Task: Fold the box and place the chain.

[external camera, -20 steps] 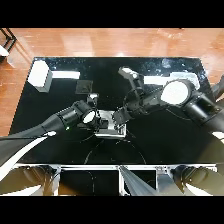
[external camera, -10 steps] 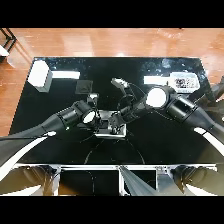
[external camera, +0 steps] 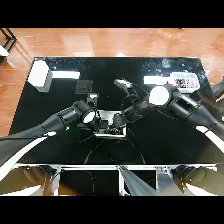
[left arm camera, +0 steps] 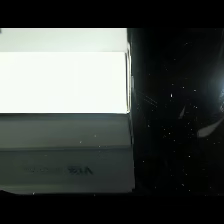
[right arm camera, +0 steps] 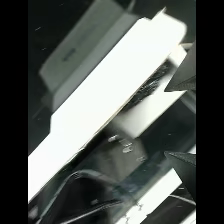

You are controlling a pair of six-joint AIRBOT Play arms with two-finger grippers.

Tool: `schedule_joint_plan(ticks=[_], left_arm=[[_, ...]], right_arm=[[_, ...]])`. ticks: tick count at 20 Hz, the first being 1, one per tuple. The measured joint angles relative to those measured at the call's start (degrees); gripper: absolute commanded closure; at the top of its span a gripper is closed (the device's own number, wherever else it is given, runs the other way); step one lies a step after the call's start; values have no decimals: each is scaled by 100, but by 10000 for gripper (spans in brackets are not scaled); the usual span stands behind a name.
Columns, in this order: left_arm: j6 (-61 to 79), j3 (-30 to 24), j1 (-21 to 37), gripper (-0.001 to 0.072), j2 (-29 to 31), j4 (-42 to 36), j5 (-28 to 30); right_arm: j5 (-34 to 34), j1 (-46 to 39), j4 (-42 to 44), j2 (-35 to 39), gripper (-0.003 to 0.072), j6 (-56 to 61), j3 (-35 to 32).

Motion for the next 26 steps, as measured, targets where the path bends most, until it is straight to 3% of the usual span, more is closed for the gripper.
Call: schedule_joint_plan(ticks=[6, 14, 15, 16, 18, 19, 26], left_arm=[[4, 2, 0, 690, 0, -15, -35], [50, 2, 0, 690, 0, 2, -81], [50, 2, 0, 686, 0, 4, -72], [50, 0, 0, 614, 0, 7, -55], [50, 2, 0, 254, 11, 17, 9], [48, 4, 0, 193, 33, 13, -9], [260, 131, 0, 186, 706, 131, -520]], right_arm=[[848, -872, -466, 623, 248, -190, 0], [570, -1556, -925, 811, 246, -345, -4], [538, -1574, -990, 815, 167, -348, -4], [516, -1589, -1058, 817, -15, -348, -4], [505, -1606, -1174, 822, -22, -345, -4], [509, -1613, -1228, 822, -21, -348, -4], [448, -1624, -1508, 826, -21, -345, -4]])
